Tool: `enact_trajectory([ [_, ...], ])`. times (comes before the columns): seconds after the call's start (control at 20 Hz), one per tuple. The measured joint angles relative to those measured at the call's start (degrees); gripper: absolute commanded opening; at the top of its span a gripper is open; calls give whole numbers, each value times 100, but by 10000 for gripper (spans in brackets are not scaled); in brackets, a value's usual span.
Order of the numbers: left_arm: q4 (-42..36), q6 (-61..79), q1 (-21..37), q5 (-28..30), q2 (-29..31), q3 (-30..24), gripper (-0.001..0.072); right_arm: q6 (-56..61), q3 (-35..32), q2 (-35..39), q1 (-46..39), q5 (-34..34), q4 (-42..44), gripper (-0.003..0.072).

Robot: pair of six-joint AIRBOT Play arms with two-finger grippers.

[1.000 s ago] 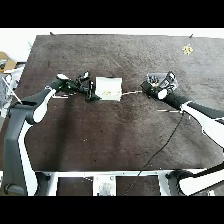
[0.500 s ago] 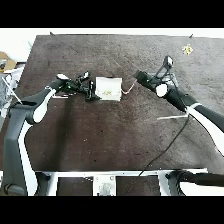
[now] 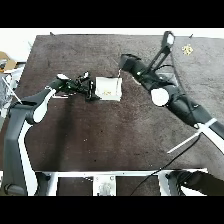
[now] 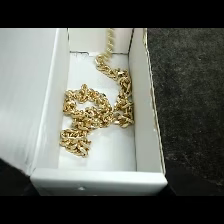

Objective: Fold the box and place the chain.

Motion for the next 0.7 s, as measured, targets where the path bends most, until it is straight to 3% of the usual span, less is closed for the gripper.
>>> enact_trajectory([
  [0.3, 0, 0, 0, 0, 0, 0, 284, 87, 0, -1119, 614, -415, 190, 0],
  [0.55, 0, 0, 0, 0, 2, 0, 284, 103, 0, -1611, 721, -470, 271, 2],
  [0.6, 0, 0, 0, 0, 2, 0, 284, 101, 0, -1646, 684, -468, 275, 125],
  [0.65, 0, 0, 0, 0, 0, 0, 284, 101, 0, -1676, 623, -459, 286, 352],
  [0.7, 0, 0, 0, 0, 0, 0, 284, 101, 0, -1690, 551, -437, 289, 374],
])
